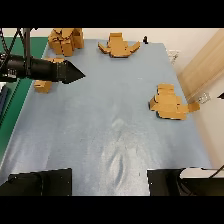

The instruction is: Fold the box.

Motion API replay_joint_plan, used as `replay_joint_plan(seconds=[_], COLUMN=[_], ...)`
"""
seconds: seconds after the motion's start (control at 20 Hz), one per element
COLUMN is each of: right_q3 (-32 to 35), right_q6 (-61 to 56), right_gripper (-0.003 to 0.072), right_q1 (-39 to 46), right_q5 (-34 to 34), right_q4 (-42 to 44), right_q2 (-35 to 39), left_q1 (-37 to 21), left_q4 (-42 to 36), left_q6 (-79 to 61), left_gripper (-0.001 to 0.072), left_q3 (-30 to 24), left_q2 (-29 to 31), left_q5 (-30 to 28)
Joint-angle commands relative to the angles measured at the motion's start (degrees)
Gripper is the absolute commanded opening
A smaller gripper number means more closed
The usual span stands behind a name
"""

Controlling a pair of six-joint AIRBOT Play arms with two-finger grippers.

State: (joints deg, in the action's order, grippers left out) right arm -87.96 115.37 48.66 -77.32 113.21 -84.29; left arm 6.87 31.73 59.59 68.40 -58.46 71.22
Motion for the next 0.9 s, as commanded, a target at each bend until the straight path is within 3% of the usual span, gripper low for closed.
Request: replay_joint_plan(seconds=[0.0,0.25,0.7,0.75,0.8,0.85], right_q3=[-7.0,-7.8,-7.8,-7.8,-7.8,-7.8], right_q6=[9.2,13.7,14.9,14.9,14.9,14.7], right_gripper=[0.0511,0.0510,0.0510,0.0465,0.0259,0.0006], right_q1=[0.4,-4.3,-8.4,-8.4,-8.4,-8.4], right_q5=[-1.5,-3.2,-3.5,-3.9,-4.3,-5.0], right_q4=[3.7,4.2,-0.7,-0.7,-0.4,0.3], right_q2=[-11.0,-18.6,-23.2,-23.3,-23.3,-23.1], left_q1=[-0.1,-0.1,-0.1,-0.1,-0.1,-0.1], left_q4=[3.9,4.1,4.1,4.1,4.1,4.1], left_q6=[0.3,0.3,0.3,0.3,0.3,0.3], left_gripper=[0.0666,0.0666,0.0665,0.0665,0.0666,0.0665], left_q3=[0.0,0.0,0.0,0.0,0.0,0.0], left_q2=[-0.3,-0.7,-0.8,-0.8,-0.8,-0.8], left_q5=[1.9,3.3,3.3,3.3,3.3,3.3])
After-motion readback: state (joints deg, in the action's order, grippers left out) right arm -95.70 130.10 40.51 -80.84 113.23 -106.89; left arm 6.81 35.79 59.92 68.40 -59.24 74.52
